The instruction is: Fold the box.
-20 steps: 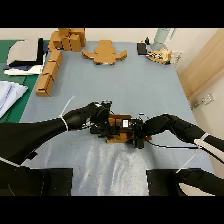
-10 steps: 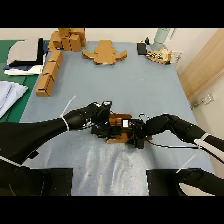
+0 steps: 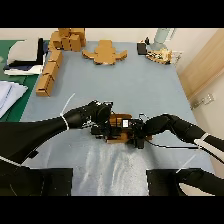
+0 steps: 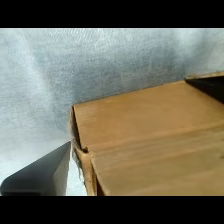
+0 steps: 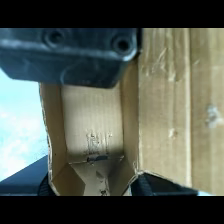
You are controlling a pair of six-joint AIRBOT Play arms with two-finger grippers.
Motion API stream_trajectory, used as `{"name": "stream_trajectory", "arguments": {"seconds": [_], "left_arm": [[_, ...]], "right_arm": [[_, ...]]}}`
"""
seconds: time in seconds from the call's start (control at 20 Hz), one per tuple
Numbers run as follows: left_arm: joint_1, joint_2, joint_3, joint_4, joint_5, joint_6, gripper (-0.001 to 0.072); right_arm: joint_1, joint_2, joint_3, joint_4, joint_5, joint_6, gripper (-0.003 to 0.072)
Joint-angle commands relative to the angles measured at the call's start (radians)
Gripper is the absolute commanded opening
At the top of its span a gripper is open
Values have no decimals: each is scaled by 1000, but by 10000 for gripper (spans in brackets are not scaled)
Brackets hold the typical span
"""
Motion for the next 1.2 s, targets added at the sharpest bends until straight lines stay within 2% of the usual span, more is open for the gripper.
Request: {"name": "stream_trajectory", "arguments": {"seconds": [0.0, 0.5, 0.6, 0.85, 1.15], "left_arm": [[17, 0, 7, 4, -11, -30, 477], [37, 0, 16, -21, 20, -20, 478], [33, 0, 22, 23, -6, -48, 478], [-47, -1, 82, 288, -107, -215, 477], [-93, -45, 92, 262, -119, -214, 477]], "right_arm": [[1, 0, 0, 0, 1, 1, 499], [1, 0, 0, 0, 1, 1, 499], [0, 0, 0, 0, 1, 1, 499], [1, 0, 0, 0, 0, 1, 499], [0, 0, 0, 0, 1, 1, 499]]}}
